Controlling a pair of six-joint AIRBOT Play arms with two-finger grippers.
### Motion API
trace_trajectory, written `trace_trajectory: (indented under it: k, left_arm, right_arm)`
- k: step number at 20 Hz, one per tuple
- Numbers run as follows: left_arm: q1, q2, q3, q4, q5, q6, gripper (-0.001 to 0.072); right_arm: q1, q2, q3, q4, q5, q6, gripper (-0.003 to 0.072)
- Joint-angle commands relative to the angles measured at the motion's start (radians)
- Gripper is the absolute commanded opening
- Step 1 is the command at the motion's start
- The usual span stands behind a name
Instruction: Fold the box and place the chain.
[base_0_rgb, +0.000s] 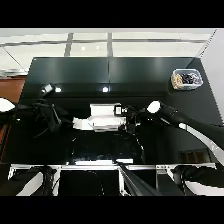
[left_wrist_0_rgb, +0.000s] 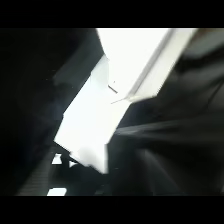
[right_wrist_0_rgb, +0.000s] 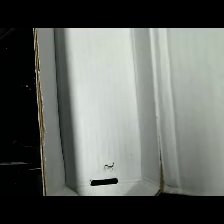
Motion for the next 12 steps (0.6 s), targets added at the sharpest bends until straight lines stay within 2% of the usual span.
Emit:
trace_trajectory:
  k: [1,4,6,8,12]
  left_arm:
    - [-0.116,-0.025,-0.012,0.058,0.219,0.174,0.0710]
    - [-0.283,-0.083,-0.009,0.069,0.346,0.310,0.0709]
    - [-0.377,-0.131,0.000,0.085,0.394,0.279,0.0704]
    - [-0.419,-0.176,0.006,0.085,0.396,0.259,0.0703]
    - [-0.428,-0.212,0.008,0.078,0.394,0.232,0.0691]
  right_arm:
    - [0.000,0.000,0.000,0.000,0.000,0.000,0.0480]
    - [0.000,0.000,0.000,0.000,0.000,0.000,0.0481]
    - [0.000,0.000,0.000,0.000,0.000,0.000,0.0480]
    - [0.000,0.000,0.000,0.000,0.000,0.000,0.0481]
    - [0.000,0.000,0.000,0.000,0.000,0.000,0.0481]
